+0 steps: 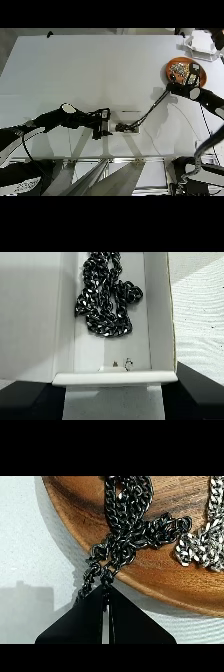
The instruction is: Fold the box and place the chain.
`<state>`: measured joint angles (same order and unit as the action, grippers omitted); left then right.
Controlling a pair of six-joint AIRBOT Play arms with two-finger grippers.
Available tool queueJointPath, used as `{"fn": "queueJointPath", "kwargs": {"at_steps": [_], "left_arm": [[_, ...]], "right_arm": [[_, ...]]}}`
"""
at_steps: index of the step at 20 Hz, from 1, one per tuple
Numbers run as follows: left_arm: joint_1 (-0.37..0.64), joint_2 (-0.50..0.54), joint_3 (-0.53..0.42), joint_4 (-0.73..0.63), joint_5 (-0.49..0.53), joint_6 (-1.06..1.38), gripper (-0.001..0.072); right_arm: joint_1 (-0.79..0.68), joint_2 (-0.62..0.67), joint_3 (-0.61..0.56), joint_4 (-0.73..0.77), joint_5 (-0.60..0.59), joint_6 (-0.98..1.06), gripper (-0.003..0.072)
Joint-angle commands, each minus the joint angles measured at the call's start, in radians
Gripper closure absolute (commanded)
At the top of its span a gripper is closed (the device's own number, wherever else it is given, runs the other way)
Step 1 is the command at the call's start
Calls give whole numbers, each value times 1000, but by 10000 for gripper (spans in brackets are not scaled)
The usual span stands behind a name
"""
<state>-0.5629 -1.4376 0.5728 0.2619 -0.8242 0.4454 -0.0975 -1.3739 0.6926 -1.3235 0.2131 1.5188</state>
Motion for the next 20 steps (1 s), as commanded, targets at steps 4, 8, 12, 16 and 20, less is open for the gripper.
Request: {"fn": "queueJointPath", "kwargs": {"at_steps": [4,8,12,16,20], "left_arm": [[0,0,1,0,1,0,577],[0,0,1,0,0,0,577],[0,0,1,0,1,0,577],[0,0,1,0,0,0,577],[0,0,1,0,1,0,577]], "right_arm": [[1,102,0,2,155,-2,676],[1,277,0,3,365,-18,677],[1,459,0,33,533,-61,677],[1,603,0,147,696,-140,677],[1,710,0,261,822,-194,677]]}}
